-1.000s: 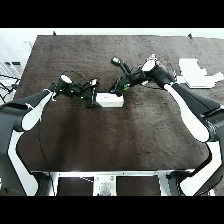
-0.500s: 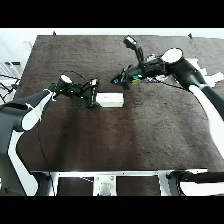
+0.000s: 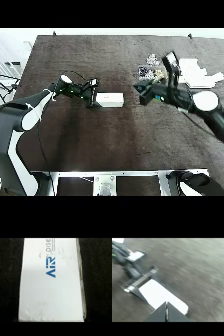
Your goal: Fold the box and place the chain.
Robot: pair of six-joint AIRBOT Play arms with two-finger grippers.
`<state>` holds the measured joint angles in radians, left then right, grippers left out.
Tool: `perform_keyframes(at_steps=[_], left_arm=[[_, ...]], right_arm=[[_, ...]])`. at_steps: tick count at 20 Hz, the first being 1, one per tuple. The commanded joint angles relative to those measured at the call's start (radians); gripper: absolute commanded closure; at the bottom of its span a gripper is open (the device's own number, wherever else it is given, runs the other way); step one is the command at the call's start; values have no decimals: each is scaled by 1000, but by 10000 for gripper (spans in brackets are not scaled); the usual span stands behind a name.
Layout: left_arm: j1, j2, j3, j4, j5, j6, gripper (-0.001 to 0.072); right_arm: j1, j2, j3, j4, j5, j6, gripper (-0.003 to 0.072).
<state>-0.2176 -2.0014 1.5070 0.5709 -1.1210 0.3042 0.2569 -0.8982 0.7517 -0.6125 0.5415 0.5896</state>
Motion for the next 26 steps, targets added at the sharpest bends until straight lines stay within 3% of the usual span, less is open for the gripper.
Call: perform_keyframes(at_steps=[1,2,6,11,18,20,26], left_arm=[[0,1,0,-16,-7,-12,431],[1,1,3,-17,-18,-14,678],[2,40,3,-28,2,-79,691],[57,208,2,-27,70,-272,693],[355,410,2,43,323,-637,693],[452,418,2,94,385,-709,691],[669,346,-2,111,436,-805,690]], right_arm=[[-1,166,-222,-1,-165,-3,682],[-1,189,-261,0,-177,-2,682],[-1,229,-328,0,-202,-2,682],[-1,228,-328,0,-208,-2,682],[-1,228,-328,0,-213,-2,681],[-1,228,-328,0,-212,-2,681],[-1,227,-331,0,-213,4,681]])
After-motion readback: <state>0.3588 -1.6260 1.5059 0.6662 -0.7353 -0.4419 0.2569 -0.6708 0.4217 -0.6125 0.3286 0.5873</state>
